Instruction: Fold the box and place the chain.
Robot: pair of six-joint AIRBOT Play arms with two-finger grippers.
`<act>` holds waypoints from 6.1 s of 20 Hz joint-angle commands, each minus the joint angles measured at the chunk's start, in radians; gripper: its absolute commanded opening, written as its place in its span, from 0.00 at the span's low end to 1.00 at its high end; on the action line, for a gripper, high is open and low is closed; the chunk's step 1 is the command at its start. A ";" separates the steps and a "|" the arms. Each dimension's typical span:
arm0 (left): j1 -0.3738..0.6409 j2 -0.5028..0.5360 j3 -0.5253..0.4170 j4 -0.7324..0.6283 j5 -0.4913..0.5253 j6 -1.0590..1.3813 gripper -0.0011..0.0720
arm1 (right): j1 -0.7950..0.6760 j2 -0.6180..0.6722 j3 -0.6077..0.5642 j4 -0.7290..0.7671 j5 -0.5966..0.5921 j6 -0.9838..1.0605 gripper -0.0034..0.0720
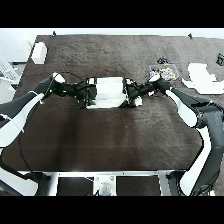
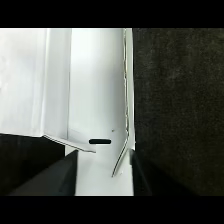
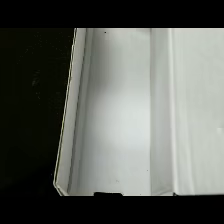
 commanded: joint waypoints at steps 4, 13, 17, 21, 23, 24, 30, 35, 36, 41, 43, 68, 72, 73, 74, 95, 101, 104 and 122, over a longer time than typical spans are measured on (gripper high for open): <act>-0.006 -0.001 0.001 0.018 0.033 0.003 0.47 | 0.000 0.000 0.000 0.000 0.000 0.000 0.72; -0.006 0.000 0.001 0.032 0.067 0.040 0.47 | 0.000 0.000 0.000 0.000 0.000 0.000 0.72; -0.006 -0.001 0.001 0.038 0.083 0.055 0.41 | 0.000 0.000 0.000 0.000 0.000 0.000 0.72; -0.006 -0.001 0.001 0.045 0.082 0.060 0.42 | 0.000 0.000 0.000 0.000 0.000 0.000 0.72; -0.006 0.000 0.001 0.045 0.077 0.067 0.42 | 0.000 0.000 0.000 0.000 0.000 0.000 0.72; -0.006 -0.001 0.001 0.045 0.068 0.075 0.43 | 0.000 0.000 0.000 0.000 0.000 0.000 0.72; -0.006 -0.001 0.000 0.045 0.050 0.082 0.66 | 0.000 0.000 0.000 0.000 0.000 0.000 0.72; -0.006 -0.002 0.001 0.058 0.053 0.108 0.49 | 0.000 0.000 0.000 0.000 0.000 0.000 0.72; -0.006 -0.005 0.001 0.057 0.064 0.108 0.49 | 0.000 0.000 0.000 0.000 0.000 0.000 0.72; -0.008 -0.031 0.001 0.043 0.083 0.124 0.49 | 0.000 0.000 0.000 0.000 0.000 0.000 0.72; -0.014 -0.031 0.001 0.036 0.101 0.142 0.49 | 0.000 0.000 0.000 0.000 0.000 0.000 0.72; -0.024 -0.040 0.000 -0.172 0.047 0.223 0.37 | 0.000 0.000 0.000 0.000 0.000 0.000 0.72; -0.024 -0.069 0.001 -0.186 0.046 0.222 0.38 | 0.000 0.000 0.000 0.000 0.000 0.000 0.72; -0.024 -0.072 0.001 -0.194 0.048 0.222 0.54 | 0.000 0.000 0.000 0.000 0.000 0.000 0.72; -0.024 -0.074 0.001 -0.204 0.047 0.222 0.54 | 0.000 0.000 0.000 0.000 0.000 0.000 0.72; -0.024 -0.085 0.001 -0.222 0.107 0.231 0.39 | 0.000 0.000 0.000 0.000 0.000 0.000 0.72; 0.005 -0.065 0.001 -0.227 0.089 0.205 0.04 | 0.000 0.000 0.000 0.000 0.000 0.000 0.72; 0.057 -0.022 0.000 -0.227 0.039 0.172 0.04 | 0.000 0.000 0.000 0.000 0.000 0.000 0.72; 0.206 0.322 -0.356 -0.170 0.110 -0.757 0.04 | 0.000 0.000 0.000 0.000 0.000 0.000 0.72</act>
